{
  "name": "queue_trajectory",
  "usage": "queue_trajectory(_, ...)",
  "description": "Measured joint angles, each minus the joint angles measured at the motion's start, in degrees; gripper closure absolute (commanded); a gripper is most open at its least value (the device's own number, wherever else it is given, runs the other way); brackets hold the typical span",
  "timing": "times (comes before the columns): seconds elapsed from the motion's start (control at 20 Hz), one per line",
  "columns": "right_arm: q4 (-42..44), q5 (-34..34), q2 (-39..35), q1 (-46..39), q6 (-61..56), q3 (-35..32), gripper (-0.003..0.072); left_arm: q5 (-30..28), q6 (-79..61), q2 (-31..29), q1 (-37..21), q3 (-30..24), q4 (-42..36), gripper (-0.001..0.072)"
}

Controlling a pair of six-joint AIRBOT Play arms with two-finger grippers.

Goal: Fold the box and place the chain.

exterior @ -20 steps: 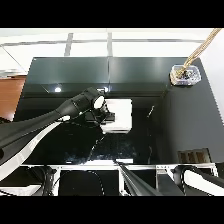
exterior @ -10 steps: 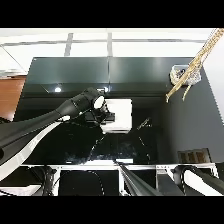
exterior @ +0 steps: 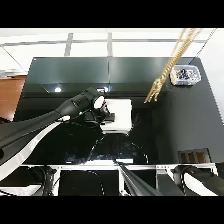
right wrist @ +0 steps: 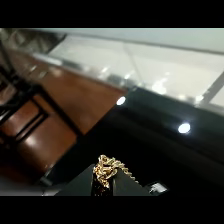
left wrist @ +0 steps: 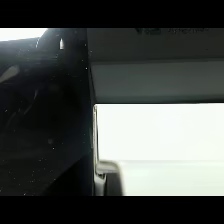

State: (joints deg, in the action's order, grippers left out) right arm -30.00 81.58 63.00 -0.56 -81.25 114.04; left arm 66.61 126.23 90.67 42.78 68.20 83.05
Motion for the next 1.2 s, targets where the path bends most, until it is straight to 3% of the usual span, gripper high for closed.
queue_trajectory(0.3, -2.43, -4.22, 0.39, 10.64, 0.26, -2.21, 0.0677, 0.02, 0.0, 0.0, 0.0, 0.0, 0.0, 0.0684)
queue_trajectory(0.7, -3.65, -7.43, 3.82, 16.37, 0.24, -2.62, 0.0677, -0.02, 0.0, 0.0, 0.0, 0.0, 0.0, 0.0684)
queue_trajectory(1.0, -7.45, -4.15, 4.48, 17.7, -0.31, -3.19, 0.0677, -0.11, 0.0, 0.0, 0.0, 0.0, 0.0, 0.0684)
queue_trajectory(1.2, -10.69, -0.94, 4.52, 18.75, -1.29, -8.07, 0.0677, -0.11, 0.0, 0.0, 0.0, 0.0, 0.0, 0.0684)
